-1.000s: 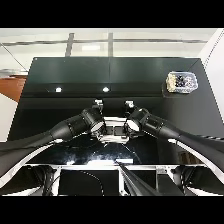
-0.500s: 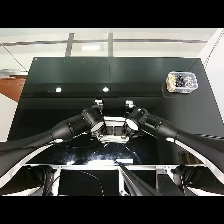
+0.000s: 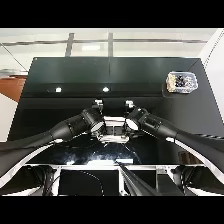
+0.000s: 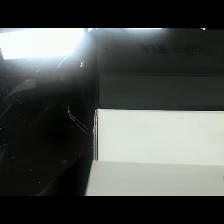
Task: Fold the box and place the chain.
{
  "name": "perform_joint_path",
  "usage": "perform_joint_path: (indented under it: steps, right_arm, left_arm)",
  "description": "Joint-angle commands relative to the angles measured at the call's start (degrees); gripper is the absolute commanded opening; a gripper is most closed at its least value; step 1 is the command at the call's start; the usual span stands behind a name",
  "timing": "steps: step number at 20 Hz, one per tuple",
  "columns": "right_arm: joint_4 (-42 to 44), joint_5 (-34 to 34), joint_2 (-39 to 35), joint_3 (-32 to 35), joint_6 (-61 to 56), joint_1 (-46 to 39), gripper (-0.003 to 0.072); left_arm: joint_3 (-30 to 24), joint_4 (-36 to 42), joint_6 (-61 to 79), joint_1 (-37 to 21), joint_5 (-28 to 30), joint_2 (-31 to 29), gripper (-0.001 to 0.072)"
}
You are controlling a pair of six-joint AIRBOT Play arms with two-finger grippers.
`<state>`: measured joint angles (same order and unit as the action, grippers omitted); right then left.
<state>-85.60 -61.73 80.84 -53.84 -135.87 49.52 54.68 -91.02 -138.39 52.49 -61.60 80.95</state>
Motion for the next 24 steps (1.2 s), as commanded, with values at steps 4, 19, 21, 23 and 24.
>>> perform_joint_path:
  steps: [4, 19, 21, 23, 24]
  right_arm:
    - [-0.39, -0.39, 0.02, -1.46, 0.02, -0.13, 0.0245]
    - [-1.46, -2.27, 0.0, -1.46, 0.66, -0.13, 0.0066]
    - [-1.46, -2.29, 0.02, -1.46, 0.66, -0.11, 0.0068]
    - [-1.49, -2.29, 0.02, -1.46, 0.63, -0.11, 0.0173]
    - [-1.55, -2.34, 0.02, -1.49, 0.63, -0.13, 0.0238]
  left_arm:
    - [0.0, 0.0, 0.0, -0.04, 0.0, 0.02, 0.0034]
    - [0.0, 0.0, 0.0, -0.04, 0.0, 0.02, 0.0034]
    - [0.0, 0.0, 0.0, -0.04, 0.0, 0.02, 0.0034]
    - [0.0, 0.0, 0.0, -0.04, 0.0, 0.02, 0.0034]
    - [0.0, 0.0, 0.0, -0.04, 0.0, 0.02, 0.0034]
